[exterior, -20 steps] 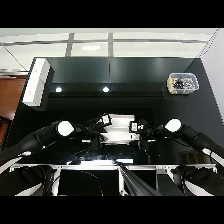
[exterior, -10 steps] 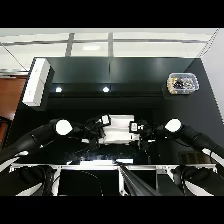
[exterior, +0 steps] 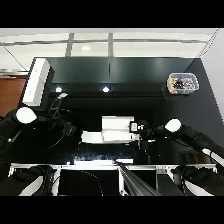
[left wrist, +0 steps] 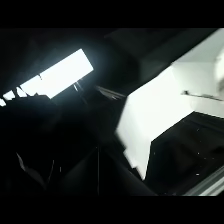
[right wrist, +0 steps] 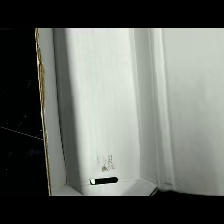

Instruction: Fold the box and place the chain.

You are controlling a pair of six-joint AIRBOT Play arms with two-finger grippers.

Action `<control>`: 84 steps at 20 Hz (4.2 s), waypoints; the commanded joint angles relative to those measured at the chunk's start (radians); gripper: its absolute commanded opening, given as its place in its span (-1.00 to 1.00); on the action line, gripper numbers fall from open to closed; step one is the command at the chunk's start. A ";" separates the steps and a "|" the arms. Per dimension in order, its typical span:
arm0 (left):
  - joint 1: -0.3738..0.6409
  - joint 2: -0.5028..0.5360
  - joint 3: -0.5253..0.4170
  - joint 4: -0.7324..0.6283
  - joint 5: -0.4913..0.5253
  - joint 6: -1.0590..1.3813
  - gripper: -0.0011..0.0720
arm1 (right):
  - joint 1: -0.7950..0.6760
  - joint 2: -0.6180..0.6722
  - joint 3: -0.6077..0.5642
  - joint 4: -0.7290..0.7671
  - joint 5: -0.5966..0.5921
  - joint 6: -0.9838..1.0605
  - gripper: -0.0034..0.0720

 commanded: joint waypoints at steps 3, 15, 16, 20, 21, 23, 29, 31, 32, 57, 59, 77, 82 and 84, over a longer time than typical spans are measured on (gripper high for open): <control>0.145 -0.032 -0.155 -0.134 -0.017 -0.357 -0.90 | 0.000 -0.001 0.000 0.000 0.000 0.000 -0.30; 0.014 -0.283 -0.187 -0.532 0.094 -0.005 -0.90 | 0.000 -0.001 0.000 0.000 0.000 0.000 -0.30; -0.016 -0.285 -0.187 -0.533 0.110 -0.005 -0.90 | 0.000 -0.001 0.000 0.000 0.000 0.000 -0.30; -0.084 -0.287 -0.185 -0.581 0.137 0.109 -0.90 | 0.000 -0.001 0.000 0.000 0.000 0.000 -0.30; -0.085 -0.286 -0.184 -0.610 0.130 0.140 -0.90 | 0.000 -0.001 0.000 0.000 0.000 0.000 -0.30; -0.081 -0.286 -0.181 -0.651 0.129 0.171 -0.90 | 0.000 -0.001 0.000 0.000 0.000 0.000 -0.29; -0.079 -0.286 -0.140 -0.660 0.089 0.178 0.18 | 0.000 -0.001 0.000 0.000 0.000 0.000 -0.29; -0.079 -0.286 -0.117 -0.660 0.064 0.168 0.63 | 0.000 -0.001 0.000 0.000 0.000 0.000 -0.29; -0.079 -0.286 -0.105 -0.661 0.050 0.166 0.64 | 0.000 -0.001 0.000 0.000 0.000 0.000 -0.29; -0.407 -0.288 0.163 -0.206 0.182 -0.522 0.62 | 0.000 -0.001 0.000 0.002 -0.008 0.006 -0.30; -0.425 -0.303 0.174 -0.158 0.185 -0.573 0.62 | 0.000 -0.001 0.000 0.002 -0.008 0.006 -0.30; -0.593 -0.342 0.274 0.098 0.122 -0.920 0.49 | 0.000 -0.001 0.000 0.002 -0.008 0.006 -0.29; -0.661 -0.343 0.307 0.210 0.135 -1.004 0.49 | 0.000 -0.001 0.000 0.002 -0.008 0.006 -0.30; -0.666 -0.343 0.329 0.230 0.134 -1.021 0.49 | 0.000 -0.001 0.000 0.002 -0.008 0.006 -0.30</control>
